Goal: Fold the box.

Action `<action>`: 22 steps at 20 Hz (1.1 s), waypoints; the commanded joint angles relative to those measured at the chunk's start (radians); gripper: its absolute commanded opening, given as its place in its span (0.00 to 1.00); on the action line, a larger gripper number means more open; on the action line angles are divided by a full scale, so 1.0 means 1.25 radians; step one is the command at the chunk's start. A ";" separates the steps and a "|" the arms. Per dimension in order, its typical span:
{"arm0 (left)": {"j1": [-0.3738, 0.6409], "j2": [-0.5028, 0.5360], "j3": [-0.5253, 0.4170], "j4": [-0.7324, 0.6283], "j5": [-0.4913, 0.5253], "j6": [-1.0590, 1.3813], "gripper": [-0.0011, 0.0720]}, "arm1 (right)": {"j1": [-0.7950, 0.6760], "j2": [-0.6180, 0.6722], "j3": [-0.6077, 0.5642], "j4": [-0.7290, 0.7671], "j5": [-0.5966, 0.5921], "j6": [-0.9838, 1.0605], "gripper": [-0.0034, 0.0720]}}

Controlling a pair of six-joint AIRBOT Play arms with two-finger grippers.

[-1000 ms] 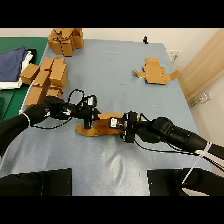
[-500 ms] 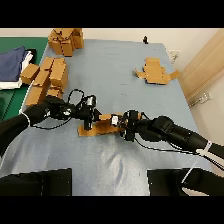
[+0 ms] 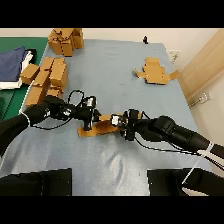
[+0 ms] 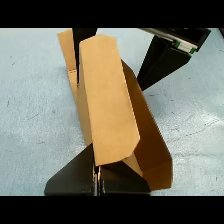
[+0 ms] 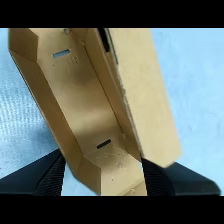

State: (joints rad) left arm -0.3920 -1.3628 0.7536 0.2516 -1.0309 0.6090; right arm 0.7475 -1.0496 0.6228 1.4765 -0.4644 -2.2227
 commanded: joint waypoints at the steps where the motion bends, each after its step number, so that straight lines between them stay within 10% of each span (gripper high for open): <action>1: -0.001 0.000 0.001 0.009 0.000 0.000 0.04 | -0.001 0.017 0.001 -0.018 -0.003 0.001 1.00; 11: -0.001 0.000 0.001 0.009 -0.001 0.000 0.04 | -0.038 -0.038 0.009 0.083 -0.004 -0.030 0.92; 22: -0.001 0.000 0.001 0.009 -0.001 -0.025 0.04 | -0.136 -0.133 0.096 0.391 -0.130 -0.448 0.87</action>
State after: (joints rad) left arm -0.3931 -1.3628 0.7536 0.2630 -1.0325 0.5930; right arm 0.5953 -1.1793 0.7094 1.8725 -0.5785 -2.6381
